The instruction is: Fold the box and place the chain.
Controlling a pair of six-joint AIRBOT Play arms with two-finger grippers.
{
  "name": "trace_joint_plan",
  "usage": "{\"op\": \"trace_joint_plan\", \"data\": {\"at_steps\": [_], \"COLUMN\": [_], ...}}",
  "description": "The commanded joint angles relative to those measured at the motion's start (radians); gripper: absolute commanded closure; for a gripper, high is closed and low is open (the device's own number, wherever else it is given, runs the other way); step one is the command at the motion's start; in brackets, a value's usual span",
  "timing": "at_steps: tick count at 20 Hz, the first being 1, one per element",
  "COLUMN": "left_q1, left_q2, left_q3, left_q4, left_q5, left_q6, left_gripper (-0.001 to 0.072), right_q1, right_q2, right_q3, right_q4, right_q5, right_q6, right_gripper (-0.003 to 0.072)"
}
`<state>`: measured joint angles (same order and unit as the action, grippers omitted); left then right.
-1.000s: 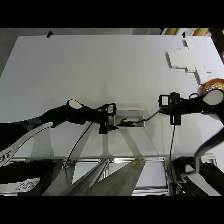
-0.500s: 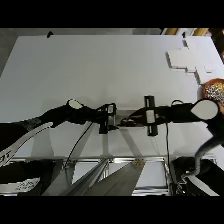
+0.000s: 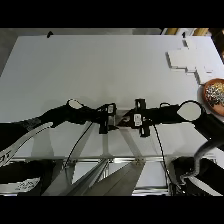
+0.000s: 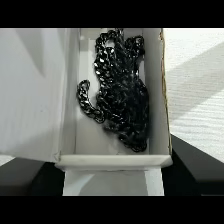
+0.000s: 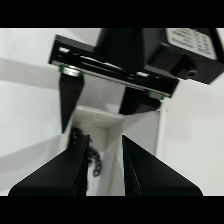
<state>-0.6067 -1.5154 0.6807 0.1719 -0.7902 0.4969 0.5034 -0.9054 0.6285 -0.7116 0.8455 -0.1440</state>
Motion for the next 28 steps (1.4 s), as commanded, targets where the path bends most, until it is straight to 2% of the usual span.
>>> {"op": "trace_joint_plan", "data": {"at_steps": [1, 4, 7, 9, 12, 19, 24, 28], "left_q1": [0.001, 0.001, 0.001, 0.000, 0.001, 0.000, 0.000, 0.000], "left_q2": [0.000, 0.000, 0.000, 0.000, 0.000, 0.000, 0.000, 0.000], "left_q3": [0.001, 0.001, 0.001, 0.001, 0.001, 0.001, 0.001, 0.001], "left_q4": [0.000, 0.001, 0.000, 0.000, 0.000, 0.000, 0.000, 0.000], "left_q5": [0.000, 0.000, 0.000, 0.000, 0.000, 0.000, 0.000, 0.000], "left_q6": [0.000, 0.000, 0.000, 0.000, 0.000, 0.000, 0.000, 0.000], "left_gripper": [0.0600, 0.0600, 0.0600, 0.0600, 0.0600, 0.0600, 0.0600, 0.0600], "right_q1": [-0.018, -0.149, -0.334, -0.451, -0.561, -0.567, -0.567, -0.567], "right_q2": [0.058, 0.118, 0.117, 0.084, -0.010, -0.210, -0.254, -0.296], "right_q3": [0.001, 0.001, 0.000, -0.002, -0.010, -0.022, -0.022, -0.023], "right_q4": [-0.027, -0.124, -0.299, -0.375, -0.381, -0.448, -0.470, -0.485], "right_q5": [-0.062, -0.011, 0.138, 0.175, 0.172, 0.178, 0.108, 0.109], "right_q6": [0.015, 0.016, 0.016, 0.016, 0.016, 0.015, 0.003, 0.003], "right_gripper": [0.0443, 0.0443, 0.0451, 0.0462, 0.0462, 0.0462, 0.0462, 0.0462]}}
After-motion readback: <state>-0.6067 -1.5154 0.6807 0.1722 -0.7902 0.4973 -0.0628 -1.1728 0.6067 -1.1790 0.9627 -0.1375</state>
